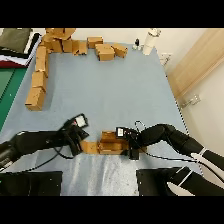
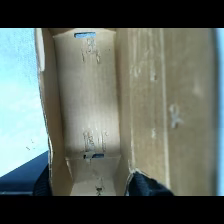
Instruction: Fold the box.
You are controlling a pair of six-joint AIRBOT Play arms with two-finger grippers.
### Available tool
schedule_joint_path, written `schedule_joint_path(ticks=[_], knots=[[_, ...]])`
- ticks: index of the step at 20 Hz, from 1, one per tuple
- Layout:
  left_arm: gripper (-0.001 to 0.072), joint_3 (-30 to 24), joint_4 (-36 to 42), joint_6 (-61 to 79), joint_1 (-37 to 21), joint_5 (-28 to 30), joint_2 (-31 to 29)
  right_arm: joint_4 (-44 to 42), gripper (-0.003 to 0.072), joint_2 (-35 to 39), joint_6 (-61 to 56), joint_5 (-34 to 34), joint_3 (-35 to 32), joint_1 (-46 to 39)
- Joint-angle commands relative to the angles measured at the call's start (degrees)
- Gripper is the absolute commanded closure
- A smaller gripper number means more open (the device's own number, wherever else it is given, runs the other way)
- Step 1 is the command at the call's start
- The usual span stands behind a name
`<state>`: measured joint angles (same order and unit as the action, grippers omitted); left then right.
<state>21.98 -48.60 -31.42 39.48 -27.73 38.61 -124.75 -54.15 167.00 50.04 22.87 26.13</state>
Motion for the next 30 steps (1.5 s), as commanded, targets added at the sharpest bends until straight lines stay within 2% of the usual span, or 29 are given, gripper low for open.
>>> schedule_joint_path(ticks=[1, 3, 5, 6, 10, 14, 17, 24, 27, 30], knots=[[0.0698, -0.1, -21.7, -36.0, -8.2, -8.3, -9.1, 0.0, 0.0189, 0.0, 0.0, 0.0, 0.0, 0.0], [0.0698, -0.2, -25.1, -53.5, -15.6, -16.8, -10.7, 0.0, 0.0188, 0.0, 0.0, 0.0, 0.0, 0.0], [0.0699, -0.7, -20.9, -54.8, -21.4, -24.0, -9.1, 0.0, 0.0188, 0.0, 0.0, 0.0, 0.0, 0.0], [0.0699, -1.6, -17.0, -53.2, -23.1, -25.1, -7.8, 0.0, 0.0189, 0.0, 0.0, 0.0, 0.0, 0.0], [0.0699, -5.0, 4.2, -40.4, -24.1, -23.1, 0.3, 0.0, 0.0189, 0.0, 0.0, 0.0, 0.0, 0.0], [0.0700, -5.2, 17.1, -31.5, -24.1, -23.3, 8.2, 0.0, 0.0188, 0.0, 0.0, 0.0, 0.0, 0.0], [0.0700, -5.2, 18.4, -30.7, -22.0, -22.9, 12.1, 0.0, 0.0189, 0.0, 0.0, 0.0, 0.0, 0.0], [0.0700, -5.1, 19.9, -29.6, -13.0, -15.6, 16.8, 0.0, 0.0189, 0.0, 0.0, 0.0, 0.0, 0.0], [0.0700, -5.1, 24.7, -26.0, -10.8, -14.5, 16.8, 0.0, 0.0189, 0.0, 0.0, 0.0, 0.0, 0.0], [0.0700, -5.0, 30.4, -20.6, -9.4, -10.9, 16.8, 0.0, 0.0189, 0.0, 0.0, 0.0, 0.0, 0.0]])
